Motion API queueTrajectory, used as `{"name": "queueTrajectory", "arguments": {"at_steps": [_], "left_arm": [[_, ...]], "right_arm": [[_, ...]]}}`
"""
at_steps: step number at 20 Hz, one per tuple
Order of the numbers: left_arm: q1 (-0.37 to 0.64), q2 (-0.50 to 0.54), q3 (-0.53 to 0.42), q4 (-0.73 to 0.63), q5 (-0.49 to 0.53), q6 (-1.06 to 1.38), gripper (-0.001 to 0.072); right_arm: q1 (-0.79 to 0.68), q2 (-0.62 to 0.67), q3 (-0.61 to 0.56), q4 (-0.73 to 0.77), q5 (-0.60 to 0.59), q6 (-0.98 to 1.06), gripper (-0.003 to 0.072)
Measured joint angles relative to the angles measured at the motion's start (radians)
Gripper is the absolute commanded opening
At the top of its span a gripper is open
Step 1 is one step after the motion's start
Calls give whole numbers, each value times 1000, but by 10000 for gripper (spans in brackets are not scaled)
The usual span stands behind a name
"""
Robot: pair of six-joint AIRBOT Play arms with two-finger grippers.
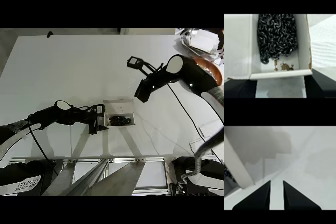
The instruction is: Fold the box and place the chain.
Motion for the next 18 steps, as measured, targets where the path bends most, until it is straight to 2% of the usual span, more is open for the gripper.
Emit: {"name": "queueTrajectory", "arguments": {"at_steps": [6,9,14,17,18], "left_arm": [[0,0,0,0,0,0,210],[0,0,0,0,0,0,210],[0,0,0,0,0,0,210],[0,0,0,0,0,0,210],[0,0,0,0,0,0,210]], "right_arm": [[84,4,-35,52,5,-89,183],[113,31,-39,63,0,-108,241],[158,82,-41,83,40,-135,263],[195,94,-41,105,77,-157,314],[205,96,-41,108,84,-161,362]]}}
